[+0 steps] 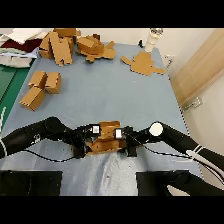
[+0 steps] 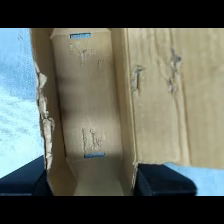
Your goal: Fold the box.
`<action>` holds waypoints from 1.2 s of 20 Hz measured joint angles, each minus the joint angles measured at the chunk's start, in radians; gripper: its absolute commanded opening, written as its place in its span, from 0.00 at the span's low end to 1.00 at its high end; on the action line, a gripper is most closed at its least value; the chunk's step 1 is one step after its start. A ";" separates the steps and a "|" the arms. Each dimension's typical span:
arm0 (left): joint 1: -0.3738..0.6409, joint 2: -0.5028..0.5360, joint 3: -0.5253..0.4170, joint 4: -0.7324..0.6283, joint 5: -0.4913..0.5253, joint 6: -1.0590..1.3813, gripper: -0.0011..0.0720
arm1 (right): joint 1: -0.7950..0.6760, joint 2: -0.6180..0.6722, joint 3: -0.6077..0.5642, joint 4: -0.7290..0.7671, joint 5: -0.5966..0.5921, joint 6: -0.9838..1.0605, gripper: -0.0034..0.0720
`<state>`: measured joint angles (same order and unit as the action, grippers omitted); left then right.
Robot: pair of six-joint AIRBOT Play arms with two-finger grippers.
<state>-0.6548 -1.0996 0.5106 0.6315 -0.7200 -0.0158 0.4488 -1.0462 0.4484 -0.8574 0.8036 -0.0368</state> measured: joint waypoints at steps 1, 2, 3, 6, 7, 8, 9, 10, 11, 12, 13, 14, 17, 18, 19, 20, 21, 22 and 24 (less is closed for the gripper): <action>0.000 0.000 0.002 0.000 -0.012 0.000 0.59 | 0.000 0.000 0.000 0.000 0.000 0.000 0.79; 0.000 0.000 0.003 -0.001 -0.017 -0.002 0.59 | 0.000 0.000 0.000 0.000 0.000 0.000 0.79; 0.000 0.000 0.005 -0.002 -0.029 -0.003 0.59 | 0.000 0.000 0.000 0.000 0.000 0.000 0.79; 0.000 0.000 0.006 -0.005 -0.044 -0.004 0.59 | 0.000 0.000 0.000 0.000 0.000 0.000 0.79; 0.000 0.000 0.006 -0.005 -0.045 -0.008 0.59 | 0.000 0.000 0.000 0.000 0.000 0.000 0.79; 0.000 0.000 0.006 -0.005 -0.042 -0.018 0.59 | 0.000 0.000 0.000 0.000 0.000 0.000 0.79; 0.000 0.000 0.006 -0.005 -0.034 -0.031 0.59 | 0.000 0.000 0.000 0.000 0.000 0.000 0.79; 0.000 0.000 0.006 -0.005 -0.017 -0.042 0.59 | 0.000 0.000 0.000 0.000 0.000 0.000 0.79; 0.000 0.000 0.007 -0.008 -0.006 -0.055 0.59 | 0.000 0.000 0.000 0.002 -0.002 0.001 0.79; 0.000 0.000 0.006 -0.007 -0.003 -0.060 0.59 | 0.000 0.000 0.000 0.002 -0.002 0.001 0.79; 0.000 0.000 0.007 -0.006 0.005 -0.065 0.59 | 0.000 0.000 0.000 0.002 -0.002 0.001 0.79; 0.000 0.000 0.007 -0.006 0.016 -0.072 0.59 | 0.000 0.000 0.000 0.002 -0.003 0.001 0.79; 0.000 0.000 0.006 0.019 0.028 -0.088 0.59 | 0.000 0.000 0.000 0.002 -0.015 0.001 0.79; 0.000 0.000 0.006 0.024 0.040 -0.102 0.59 | 0.000 0.000 0.000 0.003 -0.019 0.001 0.79; 0.000 0.000 0.006 0.031 0.053 -0.116 0.59 | 0.000 0.000 0.000 0.003 -0.024 0.001 0.79; 0.000 0.000 0.006 0.034 0.063 -0.126 0.59 | 0.000 0.000 0.000 0.003 -0.026 0.001 0.79; 0.000 0.000 0.006 0.035 0.069 -0.135 0.59 | 0.000 0.000 0.000 0.003 -0.026 0.001 0.79; 0.000 0.000 0.006 0.035 0.074 -0.140 0.59 | 0.000 0.000 0.000 0.004 -0.027 0.001 0.79; 0.000 0.000 0.006 0.033 0.082 -0.147 0.59 | 0.000 0.000 0.000 0.011 -0.030 0.001 0.79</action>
